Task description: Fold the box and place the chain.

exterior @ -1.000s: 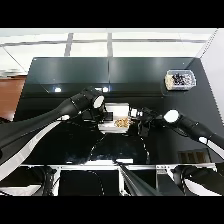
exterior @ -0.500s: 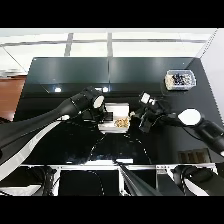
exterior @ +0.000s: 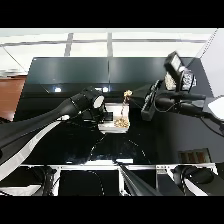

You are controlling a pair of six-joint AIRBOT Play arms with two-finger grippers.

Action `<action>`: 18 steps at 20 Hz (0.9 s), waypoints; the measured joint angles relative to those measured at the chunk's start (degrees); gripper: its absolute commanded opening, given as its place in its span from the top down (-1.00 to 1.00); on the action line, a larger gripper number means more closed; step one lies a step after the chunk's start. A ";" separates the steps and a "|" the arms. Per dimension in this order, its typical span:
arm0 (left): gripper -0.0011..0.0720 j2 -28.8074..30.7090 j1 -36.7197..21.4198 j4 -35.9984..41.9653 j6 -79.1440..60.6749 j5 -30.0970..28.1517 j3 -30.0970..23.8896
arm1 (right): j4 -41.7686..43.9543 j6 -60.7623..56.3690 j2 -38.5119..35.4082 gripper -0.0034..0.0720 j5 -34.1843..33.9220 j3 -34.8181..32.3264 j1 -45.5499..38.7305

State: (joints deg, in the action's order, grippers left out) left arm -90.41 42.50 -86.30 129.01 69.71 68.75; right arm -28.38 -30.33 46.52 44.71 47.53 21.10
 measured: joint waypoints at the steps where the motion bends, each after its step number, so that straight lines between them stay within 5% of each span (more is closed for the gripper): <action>1: 0.90 0.00 0.00 0.00 0.00 0.00 0.00 | 1.07 -0.74 -0.04 0.87 0.11 0.59 0.00; 4: 0.90 0.00 0.00 -0.02 0.00 0.00 0.00 | 2.43 -4.07 0.92 0.84 1.60 0.85 0.13; 5: 0.90 0.00 0.00 0.00 0.00 0.00 0.00 | 1.84 -5.38 1.88 0.55 2.75 0.22 0.26; 7: 0.90 0.00 0.00 0.00 0.00 0.00 0.00 | -1.51 -9.07 4.46 -0.33 3.91 -1.53 0.63; 8: 0.90 0.00 0.00 -0.02 0.00 0.00 0.00 | -3.67 -11.13 5.90 -0.48 3.91 -2.29 0.70; 14: 0.90 0.00 0.00 -0.02 0.00 -0.02 0.00 | -16.24 -16.85 9.07 -0.48 6.34 -3.67 -4.13; 18: 0.90 0.00 0.00 -0.02 0.00 -0.02 0.00 | -21.99 -8.41 9.55 -0.48 9.25 -7.91 -5.75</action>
State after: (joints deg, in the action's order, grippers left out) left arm -90.41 42.50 -86.32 129.01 69.69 68.75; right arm -50.37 -38.74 56.07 53.95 39.62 15.35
